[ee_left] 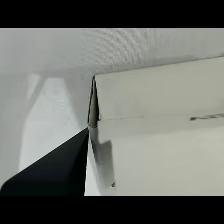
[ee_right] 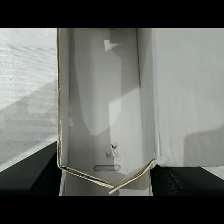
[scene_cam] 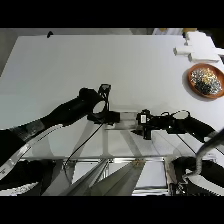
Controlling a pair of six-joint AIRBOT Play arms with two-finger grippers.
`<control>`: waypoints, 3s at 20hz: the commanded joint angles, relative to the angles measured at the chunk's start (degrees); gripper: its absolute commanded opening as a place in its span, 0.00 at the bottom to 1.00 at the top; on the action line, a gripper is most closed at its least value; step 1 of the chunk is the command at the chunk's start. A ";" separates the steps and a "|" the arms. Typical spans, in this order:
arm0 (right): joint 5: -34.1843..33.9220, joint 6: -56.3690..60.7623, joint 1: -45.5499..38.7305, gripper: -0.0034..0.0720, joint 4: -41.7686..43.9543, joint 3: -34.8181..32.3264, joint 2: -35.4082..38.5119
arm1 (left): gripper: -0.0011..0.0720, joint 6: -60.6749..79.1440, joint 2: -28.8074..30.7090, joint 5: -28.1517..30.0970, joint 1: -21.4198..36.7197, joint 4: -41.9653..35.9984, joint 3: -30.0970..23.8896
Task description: Fold the box and place the chain.
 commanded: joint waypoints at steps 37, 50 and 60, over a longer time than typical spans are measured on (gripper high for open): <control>0.00 0.00 0.02 0.63 -0.07 0.02 0.04 | 0.35 -5.44 -4.17 -1.22 -0.74 0.55 1.05; 0.02 0.00 0.02 0.63 -0.07 0.02 0.04 | 0.72 62.75 21.64 -12.74 25.24 -9.01 -2.08; 0.02 0.00 0.02 0.63 -0.07 0.00 0.04 | 0.95 153.24 10.80 9.70 32.09 -51.54 -28.02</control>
